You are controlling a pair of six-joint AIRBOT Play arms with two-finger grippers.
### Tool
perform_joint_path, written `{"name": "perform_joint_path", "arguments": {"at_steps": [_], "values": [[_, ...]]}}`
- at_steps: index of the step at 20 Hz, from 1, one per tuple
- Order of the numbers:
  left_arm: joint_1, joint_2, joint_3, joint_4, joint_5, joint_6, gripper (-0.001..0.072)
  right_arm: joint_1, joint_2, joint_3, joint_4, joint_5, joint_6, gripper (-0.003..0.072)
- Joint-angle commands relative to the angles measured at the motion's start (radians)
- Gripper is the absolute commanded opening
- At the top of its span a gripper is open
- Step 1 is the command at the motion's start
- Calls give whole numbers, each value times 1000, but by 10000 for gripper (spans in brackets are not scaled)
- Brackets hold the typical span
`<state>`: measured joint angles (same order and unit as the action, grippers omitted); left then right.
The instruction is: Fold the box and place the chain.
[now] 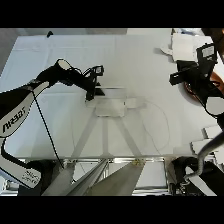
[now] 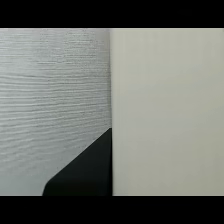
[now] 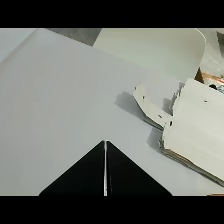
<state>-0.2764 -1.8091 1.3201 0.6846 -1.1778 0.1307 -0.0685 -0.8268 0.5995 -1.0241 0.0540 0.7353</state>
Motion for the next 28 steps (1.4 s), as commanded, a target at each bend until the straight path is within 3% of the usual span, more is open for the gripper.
{"name": "perform_joint_path", "arguments": {"at_steps": [1, 9, 28], "values": [[0, -5, 0, 7, -2, 0, 3, 0, 1, 1, 0, 0, 0, 12], [0, -1, 0, 74, -8, -27, 4, 0, 1, 1, 0, 0, 0, 12], [0, -1, 0, 72, -8, -26, 14, 0, 1, 1, 0, 0, 0, 12]]}}
